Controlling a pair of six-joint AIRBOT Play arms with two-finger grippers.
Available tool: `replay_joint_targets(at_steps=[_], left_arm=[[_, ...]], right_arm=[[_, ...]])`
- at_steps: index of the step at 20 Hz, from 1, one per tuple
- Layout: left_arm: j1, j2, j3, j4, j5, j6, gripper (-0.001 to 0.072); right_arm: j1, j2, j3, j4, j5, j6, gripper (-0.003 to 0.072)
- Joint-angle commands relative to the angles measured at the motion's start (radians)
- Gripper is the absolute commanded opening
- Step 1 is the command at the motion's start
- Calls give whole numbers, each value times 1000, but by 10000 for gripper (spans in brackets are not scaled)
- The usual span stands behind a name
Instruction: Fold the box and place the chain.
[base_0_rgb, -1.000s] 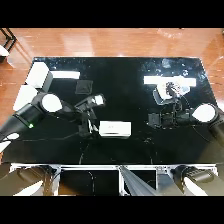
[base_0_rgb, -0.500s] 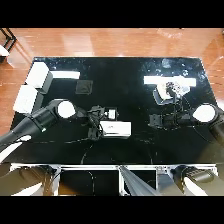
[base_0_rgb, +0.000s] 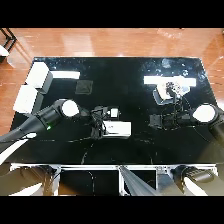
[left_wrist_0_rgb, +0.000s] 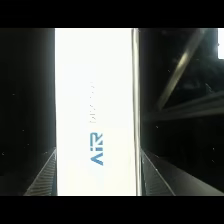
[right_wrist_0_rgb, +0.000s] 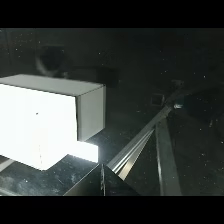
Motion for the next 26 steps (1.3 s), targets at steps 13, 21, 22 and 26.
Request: replay_joint_targets(at_steps=[13,21,22,26], left_arm=[[-1,-51,2,-80,40,0,624],[-1,-51,2,-97,33,0,624],[-1,-51,3,-98,29,0,624],[-1,-52,2,-97,24,0,624]], right_arm=[[0,0,0,0,0,0,18],[0,0,0,0,-7,0,18],[0,0,0,0,-7,0,18],[0,0,0,0,-7,0,18]])
